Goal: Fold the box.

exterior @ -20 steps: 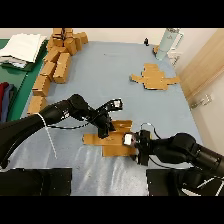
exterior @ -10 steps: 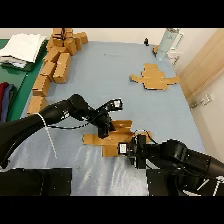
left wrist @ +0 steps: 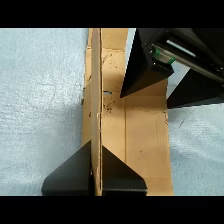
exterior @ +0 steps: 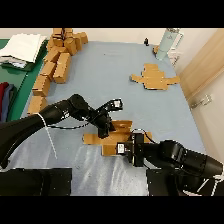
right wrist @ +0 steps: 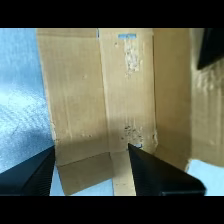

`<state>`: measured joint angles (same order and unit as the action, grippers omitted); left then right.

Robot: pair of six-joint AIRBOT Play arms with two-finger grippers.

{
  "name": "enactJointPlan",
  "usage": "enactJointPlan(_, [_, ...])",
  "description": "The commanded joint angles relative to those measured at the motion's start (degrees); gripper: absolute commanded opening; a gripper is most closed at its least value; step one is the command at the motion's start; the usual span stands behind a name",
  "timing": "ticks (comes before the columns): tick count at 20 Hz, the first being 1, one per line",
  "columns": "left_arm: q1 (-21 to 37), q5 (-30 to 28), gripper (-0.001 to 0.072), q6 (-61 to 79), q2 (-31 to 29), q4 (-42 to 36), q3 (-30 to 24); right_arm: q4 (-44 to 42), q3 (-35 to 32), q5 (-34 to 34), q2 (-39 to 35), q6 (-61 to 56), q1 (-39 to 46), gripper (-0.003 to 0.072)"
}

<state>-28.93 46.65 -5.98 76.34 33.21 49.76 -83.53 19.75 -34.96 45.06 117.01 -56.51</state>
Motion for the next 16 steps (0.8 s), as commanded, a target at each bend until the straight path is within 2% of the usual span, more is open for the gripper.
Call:
enactJointPlan(1, [0.0,0.0,0.0014,0.0,0.0,0.0,0.0,0.4,0.4,0.3,-1.9,0.0,0.0,0.0717])
enactJointPlan(5, [0.0,0.0,0.0014,0.0,0.0,0.0,0.0,1.3,0.5,-0.1,-7.3,-1.9,0.2,0.0717])
enactJointPlan(13, [0.0,0.0,0.0014,0.0,0.0,0.0,0.0,13.4,0.4,0.0,-7.4,-15.7,0.2,0.0716])
enactJointPlan(16, [0.0,0.0,0.0014,0.0,0.0,0.0,0.0,14.5,0.4,0.0,-7.5,-17.1,0.6,0.0716])
